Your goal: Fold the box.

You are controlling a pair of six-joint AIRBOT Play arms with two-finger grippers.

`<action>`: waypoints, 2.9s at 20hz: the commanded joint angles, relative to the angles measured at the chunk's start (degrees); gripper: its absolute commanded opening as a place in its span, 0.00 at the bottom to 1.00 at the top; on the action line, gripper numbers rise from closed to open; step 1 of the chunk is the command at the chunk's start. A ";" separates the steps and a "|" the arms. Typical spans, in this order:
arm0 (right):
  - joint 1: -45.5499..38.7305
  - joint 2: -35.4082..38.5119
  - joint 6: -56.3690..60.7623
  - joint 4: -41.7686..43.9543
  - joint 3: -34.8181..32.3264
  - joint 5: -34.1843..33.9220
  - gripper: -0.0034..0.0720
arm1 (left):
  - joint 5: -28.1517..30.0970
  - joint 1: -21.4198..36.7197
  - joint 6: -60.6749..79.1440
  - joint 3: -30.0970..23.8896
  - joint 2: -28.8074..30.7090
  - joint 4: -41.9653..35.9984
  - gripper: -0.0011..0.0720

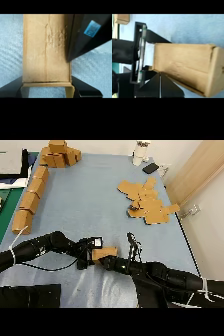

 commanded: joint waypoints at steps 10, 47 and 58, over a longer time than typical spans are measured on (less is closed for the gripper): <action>-10.71 16.52 11.13 -32.46 12.83 -59.80 0.05 | 0.02 0.04 0.09 -0.02 -0.02 0.02 0.57; -12.41 16.44 23.12 -37.11 13.46 -59.21 0.05 | 9.64 22.18 -30.51 4.66 4.46 3.50 0.57; -12.44 16.41 23.15 -37.88 13.46 -59.21 0.05 | 11.10 31.71 -38.62 24.50 -15.34 3.89 0.57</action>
